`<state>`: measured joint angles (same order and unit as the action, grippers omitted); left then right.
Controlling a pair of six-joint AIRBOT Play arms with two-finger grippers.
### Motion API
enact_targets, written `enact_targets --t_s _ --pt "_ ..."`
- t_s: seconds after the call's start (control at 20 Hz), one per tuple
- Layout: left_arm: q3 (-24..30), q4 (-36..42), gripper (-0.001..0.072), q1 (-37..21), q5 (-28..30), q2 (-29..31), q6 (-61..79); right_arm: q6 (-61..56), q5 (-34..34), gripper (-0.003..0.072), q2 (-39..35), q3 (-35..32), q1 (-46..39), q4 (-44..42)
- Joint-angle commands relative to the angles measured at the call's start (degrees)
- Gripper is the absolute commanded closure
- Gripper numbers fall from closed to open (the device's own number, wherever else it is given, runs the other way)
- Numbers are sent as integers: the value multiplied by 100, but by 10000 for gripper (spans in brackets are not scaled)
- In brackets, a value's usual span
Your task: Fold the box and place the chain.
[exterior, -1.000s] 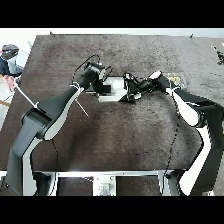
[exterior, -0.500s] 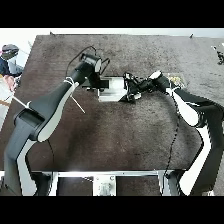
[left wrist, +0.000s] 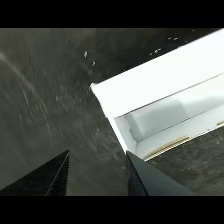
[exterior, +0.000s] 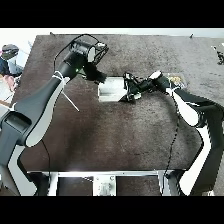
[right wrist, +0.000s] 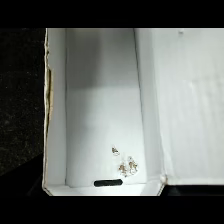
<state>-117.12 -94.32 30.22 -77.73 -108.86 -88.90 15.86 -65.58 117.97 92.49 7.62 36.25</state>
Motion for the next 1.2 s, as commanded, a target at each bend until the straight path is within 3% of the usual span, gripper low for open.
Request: enact_targets --t_s 0.0,0.3,0.35,0.4,0.45,0.55,0.65,0.7,0.75,1.15 --pt "-7 721 335 -258 280 42 1578 0 0 244 2 0 0 -4" --pt "203 4494 333 -1644 745 13 5589 0 0 244 2 0 7 -4" --pt "284 4996 310 -1851 741 -33 6100 0 2 243 2 0 4 -4" --pt "365 5302 167 -2046 750 -116 6526 0 0 243 2 0 4 -4" --pt "411 5506 167 -2201 702 -225 6826 0 2 244 2 0 4 -4" --pt "518 5969 99 -2437 393 -518 7484 0 0 243 2 0 4 -4" --pt "603 6240 97 -2490 -155 -848 8352 0 0 243 2 0 4 -7" --pt "634 6238 27 -2490 -291 -981 8653 0 0 244 2 0 4 -7" --pt "688 6238 5 -2490 -284 -1119 8839 0 2 244 2 0 4 -4" --pt "754 6288 -11 -2234 -365 -1687 10172 0 0 243 2 0 4 -4"
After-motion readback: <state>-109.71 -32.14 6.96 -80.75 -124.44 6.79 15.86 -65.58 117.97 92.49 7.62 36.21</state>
